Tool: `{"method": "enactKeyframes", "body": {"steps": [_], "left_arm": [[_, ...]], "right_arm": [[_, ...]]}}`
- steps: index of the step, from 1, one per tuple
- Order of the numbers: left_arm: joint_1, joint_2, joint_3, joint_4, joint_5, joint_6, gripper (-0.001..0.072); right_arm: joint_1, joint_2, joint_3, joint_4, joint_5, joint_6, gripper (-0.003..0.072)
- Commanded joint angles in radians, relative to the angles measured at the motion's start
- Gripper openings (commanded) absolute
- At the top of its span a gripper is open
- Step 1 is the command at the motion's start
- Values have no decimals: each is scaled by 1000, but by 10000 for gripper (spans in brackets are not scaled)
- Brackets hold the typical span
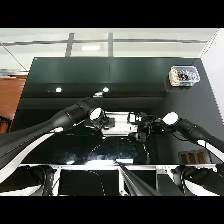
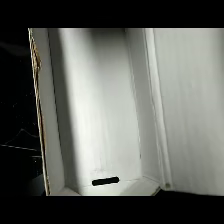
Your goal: Fold the box and place the chain.
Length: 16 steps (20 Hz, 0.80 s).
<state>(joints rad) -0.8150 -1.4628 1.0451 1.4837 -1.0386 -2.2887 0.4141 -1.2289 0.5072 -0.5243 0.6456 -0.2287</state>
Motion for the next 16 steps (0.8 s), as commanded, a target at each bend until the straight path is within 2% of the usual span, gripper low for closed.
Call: {"method": "enactKeyframes", "body": {"steps": [1, 5, 6, 9, 11, 14, 15, 16], "left_arm": [[-27, -42, 58, 1, -22, -24, 332], [-38, -60, 77, 20, -52, -39, 328], [-38, -60, 77, 36, -72, -40, 270], [-39, -60, 77, 46, -89, -43, 263], [-39, -60, 77, 45, -88, -43, 144], [-39, -60, 77, 45, -88, -43, 142], [-39, -60, 77, 45, -89, -43, 44], [-39, -60, 77, 45, -89, -43, 28]], "right_arm": [[0, -1, 0, 0, 0, 0, 160], [0, -1, 0, 0, 1, 0, 160], [0, -1, 0, 0, 0, 0, 160], [0, -1, 0, 0, 0, 0, 160], [0, -1, 0, 0, 1, 0, 160], [0, -1, 0, 0, 0, 0, 160], [0, -1, 0, 0, 1, 0, 160], [0, -1, 0, 0, 0, 0, 160]]}}
